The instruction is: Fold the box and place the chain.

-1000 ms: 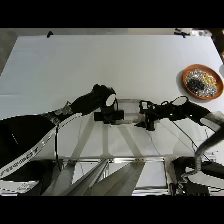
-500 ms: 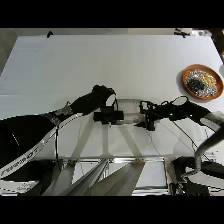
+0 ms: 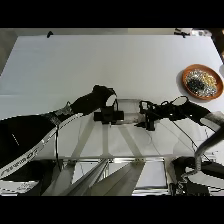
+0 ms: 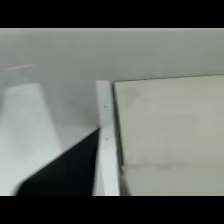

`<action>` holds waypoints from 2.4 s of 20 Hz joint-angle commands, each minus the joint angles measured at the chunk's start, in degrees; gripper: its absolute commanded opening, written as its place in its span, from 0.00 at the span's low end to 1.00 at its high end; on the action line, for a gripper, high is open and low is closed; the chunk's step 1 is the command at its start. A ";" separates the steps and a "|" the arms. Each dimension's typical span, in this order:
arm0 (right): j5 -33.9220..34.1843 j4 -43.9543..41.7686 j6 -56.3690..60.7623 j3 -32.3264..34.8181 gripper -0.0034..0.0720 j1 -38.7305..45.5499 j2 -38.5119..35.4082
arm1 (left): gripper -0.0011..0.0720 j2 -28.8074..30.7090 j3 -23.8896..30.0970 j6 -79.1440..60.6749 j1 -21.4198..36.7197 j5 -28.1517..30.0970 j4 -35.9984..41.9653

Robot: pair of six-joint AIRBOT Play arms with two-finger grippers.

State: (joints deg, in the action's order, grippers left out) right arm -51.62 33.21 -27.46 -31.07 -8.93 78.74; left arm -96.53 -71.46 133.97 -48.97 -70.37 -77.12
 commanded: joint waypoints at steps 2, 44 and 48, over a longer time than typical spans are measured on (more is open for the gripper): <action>-0.02 -0.02 0.02 0.00 0.63 -0.04 -0.04 | 0.55 2.12 -0.07 -0.28 0.57 0.52 1.60; -0.02 -0.02 0.02 0.00 0.63 -0.04 -0.04 | 1.00 11.61 30.80 -153.74 19.87 22.86 49.37; 0.00 -0.02 0.02 0.00 0.63 -0.04 -0.04 | 1.00 11.61 30.80 -154.33 19.21 22.97 51.52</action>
State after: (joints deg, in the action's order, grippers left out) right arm -51.62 33.19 -27.46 -31.07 -8.93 78.74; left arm -84.75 -40.69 -19.62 -29.30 -47.66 -27.64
